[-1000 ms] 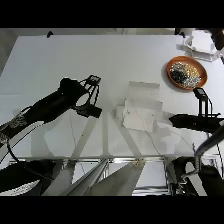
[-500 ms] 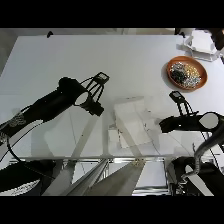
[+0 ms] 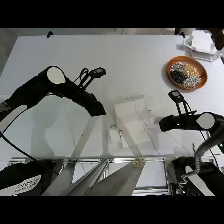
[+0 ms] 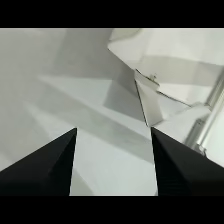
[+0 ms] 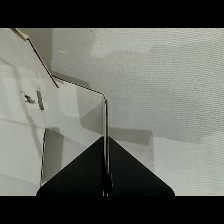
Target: Fold the box and place the chain.
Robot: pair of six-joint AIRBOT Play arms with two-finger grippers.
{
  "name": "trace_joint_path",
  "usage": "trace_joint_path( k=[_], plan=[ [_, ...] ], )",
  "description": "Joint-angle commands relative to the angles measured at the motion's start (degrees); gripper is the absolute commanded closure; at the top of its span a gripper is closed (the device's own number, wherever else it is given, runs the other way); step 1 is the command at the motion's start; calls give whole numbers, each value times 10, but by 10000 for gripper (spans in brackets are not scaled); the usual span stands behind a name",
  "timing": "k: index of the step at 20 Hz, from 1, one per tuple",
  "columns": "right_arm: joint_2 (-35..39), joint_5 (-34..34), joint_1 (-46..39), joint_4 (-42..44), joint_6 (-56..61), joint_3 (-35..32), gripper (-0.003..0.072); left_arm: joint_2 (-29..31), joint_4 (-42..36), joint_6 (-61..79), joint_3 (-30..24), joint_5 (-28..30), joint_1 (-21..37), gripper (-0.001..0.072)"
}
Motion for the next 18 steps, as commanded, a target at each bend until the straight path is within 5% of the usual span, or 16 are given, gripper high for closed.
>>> trace_joint_path(
  k=[1, 3, 6, 18],
  plan=[
    [0, -4, 1, 0, 4, 0, 670, -1, -96, 98, -45, -36, 37, 138],
    [0, -4, 1, 2, 4, 0, 670, -1, -152, 144, -96, 7, 35, 63],
    [0, -4, 1, 4, 4, 0, 670, -1, -248, 225, -151, 91, 26, 63],
    [0, -4, 1, 16, 4, 0, 670, -29, -271, 239, -151, 292, -65, 67]
  ],
)
